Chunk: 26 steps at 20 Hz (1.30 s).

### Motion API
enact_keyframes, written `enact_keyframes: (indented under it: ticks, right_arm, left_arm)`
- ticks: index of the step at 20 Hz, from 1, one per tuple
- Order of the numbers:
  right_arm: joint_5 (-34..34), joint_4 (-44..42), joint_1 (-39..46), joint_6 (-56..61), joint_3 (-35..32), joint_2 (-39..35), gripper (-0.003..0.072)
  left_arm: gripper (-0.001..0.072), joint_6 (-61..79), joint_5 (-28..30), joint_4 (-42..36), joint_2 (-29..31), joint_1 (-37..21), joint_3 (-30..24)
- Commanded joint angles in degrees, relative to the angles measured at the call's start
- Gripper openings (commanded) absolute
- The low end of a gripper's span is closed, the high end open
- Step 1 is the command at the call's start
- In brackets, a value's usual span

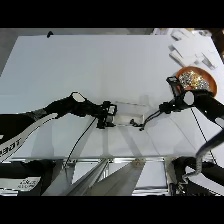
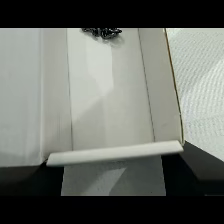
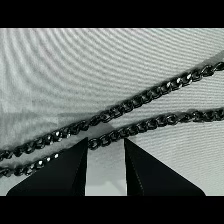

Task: Fold the box and place the chain.

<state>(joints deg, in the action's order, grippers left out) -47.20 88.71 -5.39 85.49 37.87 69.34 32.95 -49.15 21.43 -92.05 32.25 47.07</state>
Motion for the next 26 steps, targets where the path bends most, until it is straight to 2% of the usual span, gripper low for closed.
enact_keyframes:
  ticks: [1,6,7,9,10,11,20,23,26]
  right_arm:
    - [0.61,-0.02,-0.02,0.02,-0.04,0.13,0.0221]
    - [-1.55,-0.04,-0.02,0.35,-0.02,1.92,0.0213]
    - [-1.57,-0.09,-0.02,0.94,-0.04,2.21,0.0160]
    - [-1.38,-0.07,-0.02,1.25,-0.02,2.21,0.0144]
    - [-1.46,-0.07,-0.02,1.22,-0.02,2.19,0.0047]
    - [-2.12,-0.07,-0.02,1.22,-0.02,1.95,0.0014]
    - [-8.04,-1.29,-0.02,1.09,-0.02,-7.93,0.0013]
    - [-10.34,-8.22,-0.15,-1.20,-0.02,-12.28,0.0013]
    - [-12.15,-16.59,-3.69,-6.38,-0.02,-21.49,0.0013]
  left_arm:
    - [0.0072,0.02,0.02,0.00,0.00,-0.02,0.04]
    - [0.0072,0.02,0.02,0.00,0.00,-0.02,0.04]
    - [0.0072,0.02,0.02,0.00,0.00,-0.02,0.04]
    - [0.0072,0.02,0.02,0.00,0.00,-0.02,0.04]
    - [0.0072,0.02,0.02,0.00,0.00,-0.02,0.04]
    - [0.0072,0.02,0.02,0.00,0.00,-0.02,0.04]
    - [0.0072,0.02,0.02,0.00,0.00,-0.02,0.04]
    - [0.0072,0.02,-0.20,0.00,0.00,-0.02,0.04]
    - [0.0072,0.02,-0.37,0.00,0.00,-0.02,0.04]
